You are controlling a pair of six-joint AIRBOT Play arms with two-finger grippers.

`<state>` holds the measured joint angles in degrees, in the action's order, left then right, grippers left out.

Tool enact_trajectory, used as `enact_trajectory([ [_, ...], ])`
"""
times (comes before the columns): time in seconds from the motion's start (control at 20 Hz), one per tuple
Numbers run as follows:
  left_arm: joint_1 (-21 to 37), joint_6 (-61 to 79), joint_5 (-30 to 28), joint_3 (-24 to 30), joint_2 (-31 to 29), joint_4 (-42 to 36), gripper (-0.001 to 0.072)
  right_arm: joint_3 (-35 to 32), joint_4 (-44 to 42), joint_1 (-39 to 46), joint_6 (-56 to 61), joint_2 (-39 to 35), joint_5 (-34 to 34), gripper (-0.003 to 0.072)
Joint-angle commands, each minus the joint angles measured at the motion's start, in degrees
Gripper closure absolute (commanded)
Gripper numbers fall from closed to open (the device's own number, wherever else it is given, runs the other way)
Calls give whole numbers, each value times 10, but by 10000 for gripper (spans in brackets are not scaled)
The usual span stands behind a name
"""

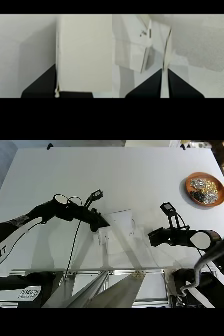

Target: Fold the box and place the chain.

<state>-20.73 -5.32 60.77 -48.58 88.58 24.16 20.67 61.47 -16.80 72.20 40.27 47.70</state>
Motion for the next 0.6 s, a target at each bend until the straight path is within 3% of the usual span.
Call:
enact_trajectory([
  [0.0,-1,113,2,-2,-8,-14,702,1,-29,0,0,-2,-2,439],
  [0.05,-1,130,-2,-3,-13,-22,704,2,-38,0,0,-6,-2,372],
  [0.1,-1,148,-2,-6,-17,-28,704,8,-40,0,0,-11,1,357],
  [0.45,-62,273,7,-7,-63,-22,701,113,-5,0,30,-98,104,356],
  [0.55,-90,271,-6,-7,-63,20,702,125,36,0,48,-138,131,356],
])
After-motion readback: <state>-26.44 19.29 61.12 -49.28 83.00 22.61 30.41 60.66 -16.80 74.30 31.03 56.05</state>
